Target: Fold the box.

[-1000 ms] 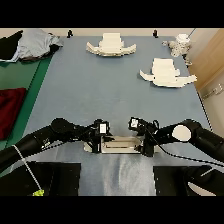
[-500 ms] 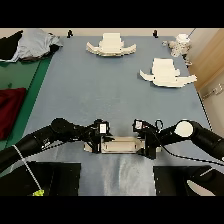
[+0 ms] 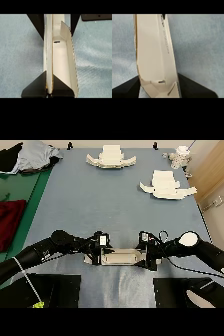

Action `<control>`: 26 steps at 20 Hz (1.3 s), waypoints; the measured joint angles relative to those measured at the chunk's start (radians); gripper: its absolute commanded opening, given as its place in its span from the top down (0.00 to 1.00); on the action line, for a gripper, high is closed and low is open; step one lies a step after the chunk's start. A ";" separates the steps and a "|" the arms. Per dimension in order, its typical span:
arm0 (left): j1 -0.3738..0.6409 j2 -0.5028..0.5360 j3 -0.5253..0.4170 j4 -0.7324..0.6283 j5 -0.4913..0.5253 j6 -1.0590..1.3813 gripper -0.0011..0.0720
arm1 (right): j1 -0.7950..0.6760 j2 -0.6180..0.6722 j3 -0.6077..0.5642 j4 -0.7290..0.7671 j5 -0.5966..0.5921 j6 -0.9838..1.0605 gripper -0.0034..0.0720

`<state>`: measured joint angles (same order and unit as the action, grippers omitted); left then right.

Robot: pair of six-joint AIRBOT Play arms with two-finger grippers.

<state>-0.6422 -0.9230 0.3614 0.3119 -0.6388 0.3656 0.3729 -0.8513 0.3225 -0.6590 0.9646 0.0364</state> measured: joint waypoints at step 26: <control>0.000 0.000 0.000 0.000 0.001 0.000 0.96 | 0.091 -0.084 -0.011 -0.053 -0.107 -0.098 0.05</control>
<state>-0.6422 -0.9230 0.3614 0.3115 -0.6380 0.3656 0.4637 -0.9348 0.3111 -0.7124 0.8574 -0.0616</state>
